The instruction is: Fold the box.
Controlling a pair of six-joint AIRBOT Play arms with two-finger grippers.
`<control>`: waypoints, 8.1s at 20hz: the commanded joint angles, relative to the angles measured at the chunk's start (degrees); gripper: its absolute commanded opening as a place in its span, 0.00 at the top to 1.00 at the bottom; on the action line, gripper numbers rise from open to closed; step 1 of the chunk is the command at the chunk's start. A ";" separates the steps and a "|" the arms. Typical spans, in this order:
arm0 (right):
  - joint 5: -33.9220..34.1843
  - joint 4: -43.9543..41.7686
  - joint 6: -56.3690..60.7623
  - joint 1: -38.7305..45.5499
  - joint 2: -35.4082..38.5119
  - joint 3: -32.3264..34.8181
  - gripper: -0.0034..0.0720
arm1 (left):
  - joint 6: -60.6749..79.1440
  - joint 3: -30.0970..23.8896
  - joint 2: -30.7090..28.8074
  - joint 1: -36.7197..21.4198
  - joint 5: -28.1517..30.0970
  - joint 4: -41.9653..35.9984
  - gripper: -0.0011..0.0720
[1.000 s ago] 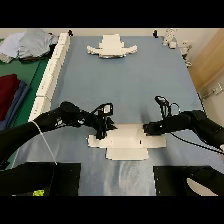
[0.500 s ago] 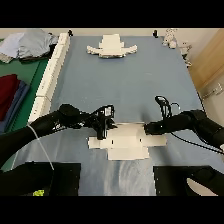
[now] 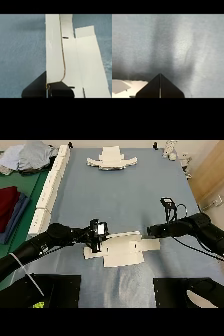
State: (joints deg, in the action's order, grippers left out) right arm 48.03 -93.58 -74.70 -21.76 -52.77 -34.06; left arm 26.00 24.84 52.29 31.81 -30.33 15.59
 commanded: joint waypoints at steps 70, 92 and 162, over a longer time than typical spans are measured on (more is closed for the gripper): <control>-4.72 0.74 2.27 -0.02 -0.02 -0.68 0.95 | 24.44 -7.32 0.63 8.20 10.88 -17.59 0.97; -4.68 0.50 2.27 -0.02 -0.02 -0.68 0.95 | 6.47 -7.69 0.13 8.09 3.23 -9.14 0.97; 28.81 -16.61 -5.01 -17.46 15.93 -1.66 0.95 | -8.70 0.42 5.18 -1.46 -16.26 5.86 0.97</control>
State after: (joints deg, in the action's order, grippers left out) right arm 74.83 -107.24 -72.71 -31.11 -39.22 -36.80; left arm 17.34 25.23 57.47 30.37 -46.57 21.43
